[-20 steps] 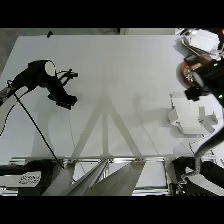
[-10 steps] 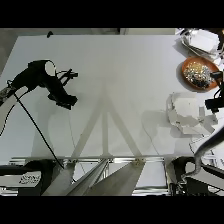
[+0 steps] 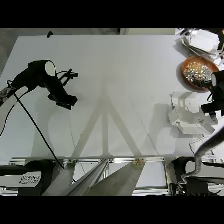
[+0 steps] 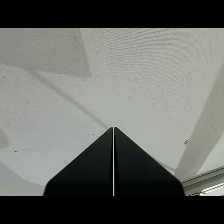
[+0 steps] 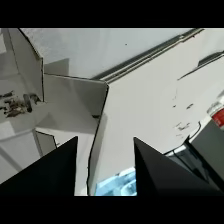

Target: Fold the box and place the chain.

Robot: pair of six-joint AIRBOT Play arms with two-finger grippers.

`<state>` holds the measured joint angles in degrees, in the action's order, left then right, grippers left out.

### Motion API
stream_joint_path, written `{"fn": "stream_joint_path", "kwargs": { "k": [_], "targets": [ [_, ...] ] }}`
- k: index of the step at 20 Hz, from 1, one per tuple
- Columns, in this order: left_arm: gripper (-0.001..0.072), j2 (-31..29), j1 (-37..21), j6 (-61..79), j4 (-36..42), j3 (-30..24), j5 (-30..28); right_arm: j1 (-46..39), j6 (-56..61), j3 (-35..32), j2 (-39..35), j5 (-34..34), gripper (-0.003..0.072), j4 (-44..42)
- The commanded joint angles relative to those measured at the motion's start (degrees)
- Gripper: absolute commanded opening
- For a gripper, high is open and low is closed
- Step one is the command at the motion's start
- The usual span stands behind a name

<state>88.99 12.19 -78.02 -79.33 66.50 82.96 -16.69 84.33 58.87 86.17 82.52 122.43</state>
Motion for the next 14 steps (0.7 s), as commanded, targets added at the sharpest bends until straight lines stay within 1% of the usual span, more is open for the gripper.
{"fn": "stream_joint_path", "kwargs": {
  "k": [1,2,4,6,7,8,9,11,12,14],
  "targets": [
    [0.0010,-0.02,0.04,0.00,0.00,0.00,0.00,-0.46,0.26,0.04,3.76,0.76,0.0136,-1.16],
    [0.0010,-0.02,0.04,0.00,0.00,0.00,0.00,-0.46,0.24,0.04,4.22,2.12,0.0015,-1.57],
    [0.0010,-0.02,0.04,0.00,-0.02,0.00,0.00,0.26,-0.68,0.04,3.04,3.50,0.0014,-2.23],
    [0.0010,-0.02,0.04,0.00,-0.02,0.00,-0.02,2.97,-1.92,0.04,-0.44,3.04,0.0014,-3.50],
    [0.0010,-0.02,0.04,0.00,0.00,0.00,0.00,4.79,-2.89,0.04,-2.86,2.34,0.0014,-5.79],
    [0.0010,-0.02,0.04,0.00,-0.02,0.00,-0.02,6.43,-3.43,0.04,-5.35,1.20,0.0014,-9.14],
    [0.0010,-0.02,0.04,0.00,-0.02,0.00,0.00,8.02,-3.80,0.04,-8.20,-0.52,0.0014,-14.47],
    [0.0010,-0.02,0.04,0.00,-0.02,0.00,0.00,10.43,-5.29,-0.15,-13.62,-4.24,0.0014,-28.48],
    [0.0010,-0.02,0.04,0.00,-0.02,0.00,-0.02,11.78,-6.27,-1.05,-16.44,-6.62,0.0014,-35.12],
    [0.0010,-0.02,0.04,0.00,0.00,0.00,-0.02,14.99,-7.08,-4.04,-21.07,-10.40,0.0014,-43.23]
  ]
}}
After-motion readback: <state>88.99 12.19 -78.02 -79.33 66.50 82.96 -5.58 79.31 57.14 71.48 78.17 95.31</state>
